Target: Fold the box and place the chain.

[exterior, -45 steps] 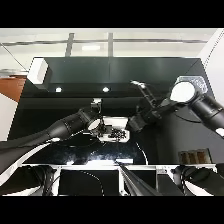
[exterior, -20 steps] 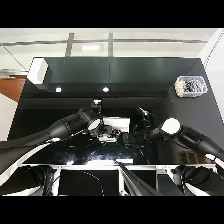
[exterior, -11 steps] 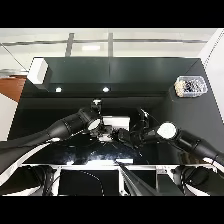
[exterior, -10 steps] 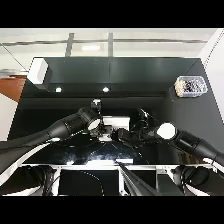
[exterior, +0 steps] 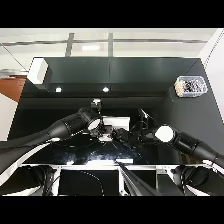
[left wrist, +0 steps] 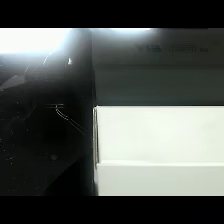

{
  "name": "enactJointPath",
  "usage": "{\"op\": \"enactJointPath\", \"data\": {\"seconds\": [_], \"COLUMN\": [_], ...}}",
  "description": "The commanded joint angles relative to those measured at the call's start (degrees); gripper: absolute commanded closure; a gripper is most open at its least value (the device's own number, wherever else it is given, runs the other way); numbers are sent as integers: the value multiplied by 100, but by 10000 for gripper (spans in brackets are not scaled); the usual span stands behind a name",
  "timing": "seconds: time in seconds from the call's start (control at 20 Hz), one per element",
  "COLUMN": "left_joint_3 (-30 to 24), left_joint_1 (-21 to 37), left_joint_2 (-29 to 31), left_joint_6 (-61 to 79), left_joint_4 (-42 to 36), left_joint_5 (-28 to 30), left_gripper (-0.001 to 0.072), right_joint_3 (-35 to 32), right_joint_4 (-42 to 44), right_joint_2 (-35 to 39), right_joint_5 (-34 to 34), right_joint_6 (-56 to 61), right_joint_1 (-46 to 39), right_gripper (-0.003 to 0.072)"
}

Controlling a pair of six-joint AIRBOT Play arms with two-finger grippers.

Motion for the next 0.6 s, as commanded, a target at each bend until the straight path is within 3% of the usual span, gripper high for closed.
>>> {"op": "enactJointPath", "data": {"seconds": [0.0, 0.2, 0.55], "left_joint_3": [-2, -2, -2], "left_joint_1": [2, 2, 2], "left_joint_2": [0, 0, 0], "left_joint_6": [0, 0, 0], "left_joint_4": [4, 4, 7], "left_joint_5": [-35, -33, -59], "left_gripper": [682, 682, 681], "right_joint_3": [2, 0, 2], "right_joint_4": [-317, -387, -1453], "right_joint_2": [85, 186, 234], "right_joint_5": [37, -2, -584], "right_joint_6": [354, 492, 1954], "right_joint_1": [11, 13, 658], "right_gripper": [214, 214, 216]}}
